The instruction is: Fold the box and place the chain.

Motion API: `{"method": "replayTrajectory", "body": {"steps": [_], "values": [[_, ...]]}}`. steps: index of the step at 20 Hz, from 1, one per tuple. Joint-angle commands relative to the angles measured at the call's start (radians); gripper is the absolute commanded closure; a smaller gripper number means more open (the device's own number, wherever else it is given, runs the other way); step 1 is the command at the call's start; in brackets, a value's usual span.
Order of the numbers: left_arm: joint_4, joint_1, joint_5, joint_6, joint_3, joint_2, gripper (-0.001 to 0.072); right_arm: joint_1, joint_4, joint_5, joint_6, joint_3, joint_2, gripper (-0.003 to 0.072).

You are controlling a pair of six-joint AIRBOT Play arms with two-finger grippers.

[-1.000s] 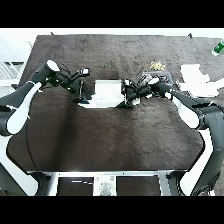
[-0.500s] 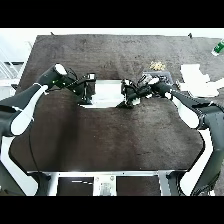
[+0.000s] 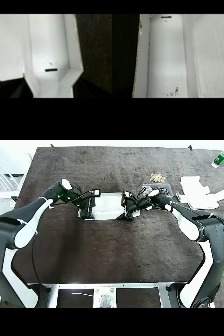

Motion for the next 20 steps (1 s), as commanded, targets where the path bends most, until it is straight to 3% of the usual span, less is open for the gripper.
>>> {"method": "replayTrajectory", "body": {"steps": [1, 7, 8, 9, 10, 20], "values": [[0.015, -0.01, 0.02, -0.008, -0.003, -0.001, 0.0058, 0.0, 0.0, 0.0, 0.0, 0.0, 0.0, 0.0109], [0.066, -0.01, 0.032, -0.023, -0.003, -0.001, 0.0061, 0.0, 0.0, 0.0, 0.0, 0.0, 0.0, 0.0109], [0.066, -0.01, 0.037, -0.023, -0.003, 0.0, 0.0116, 0.0, 0.0, 0.0, 0.0, 0.0, 0.0, 0.0109], [0.066, -0.01, 0.039, -0.023, -0.003, 0.0, 0.0239, 0.0, 0.0, 0.0, 0.0, 0.0, 0.0, 0.0109], [0.066, -0.01, 0.039, -0.023, -0.003, 0.0, 0.0251, 0.0, 0.0, 0.0, 0.0, 0.0, 0.0, 0.0108], [0.063, -0.01, 0.005, -0.02, -0.003, 0.0, 0.025, 0.001, 0.0, 0.0, 0.0, 0.0, 0.0, 0.0109]]}}
